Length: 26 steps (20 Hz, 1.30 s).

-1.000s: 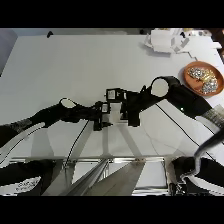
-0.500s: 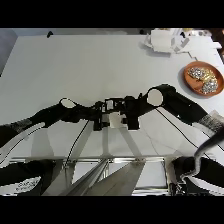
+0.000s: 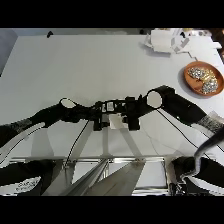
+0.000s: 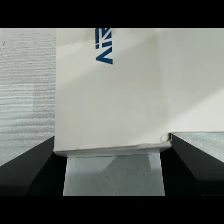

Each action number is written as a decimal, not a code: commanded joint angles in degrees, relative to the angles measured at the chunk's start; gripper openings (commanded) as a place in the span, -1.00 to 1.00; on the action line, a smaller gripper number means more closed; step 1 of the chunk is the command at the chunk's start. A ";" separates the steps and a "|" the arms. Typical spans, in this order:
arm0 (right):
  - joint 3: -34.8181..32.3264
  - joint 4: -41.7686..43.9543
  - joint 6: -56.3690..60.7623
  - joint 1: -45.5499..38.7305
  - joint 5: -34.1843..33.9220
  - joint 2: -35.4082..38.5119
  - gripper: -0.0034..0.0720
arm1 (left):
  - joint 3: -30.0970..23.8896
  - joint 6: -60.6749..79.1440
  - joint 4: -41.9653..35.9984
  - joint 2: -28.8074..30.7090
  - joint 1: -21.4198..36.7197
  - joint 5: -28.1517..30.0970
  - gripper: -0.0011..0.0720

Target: Fold the box and place the chain.

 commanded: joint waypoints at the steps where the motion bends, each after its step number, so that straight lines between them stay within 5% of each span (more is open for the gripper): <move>1: -0.02 -0.42 0.52 0.07 -0.20 0.04 -0.33 | 0.02 0.00 0.02 0.04 0.00 0.00 -0.66; 8: -0.02 -2.71 1.62 0.07 4.68 0.11 -0.32 | 0.02 0.00 0.02 0.04 0.00 0.00 -0.66; 18: -0.02 -6.10 6.58 0.07 -0.72 0.13 -0.32 | 0.02 0.00 0.02 0.04 0.00 0.02 -0.66; 26: -0.02 -4.33 7.28 0.09 3.08 0.15 -0.32 | 0.02 0.02 0.02 0.04 0.00 0.00 -0.66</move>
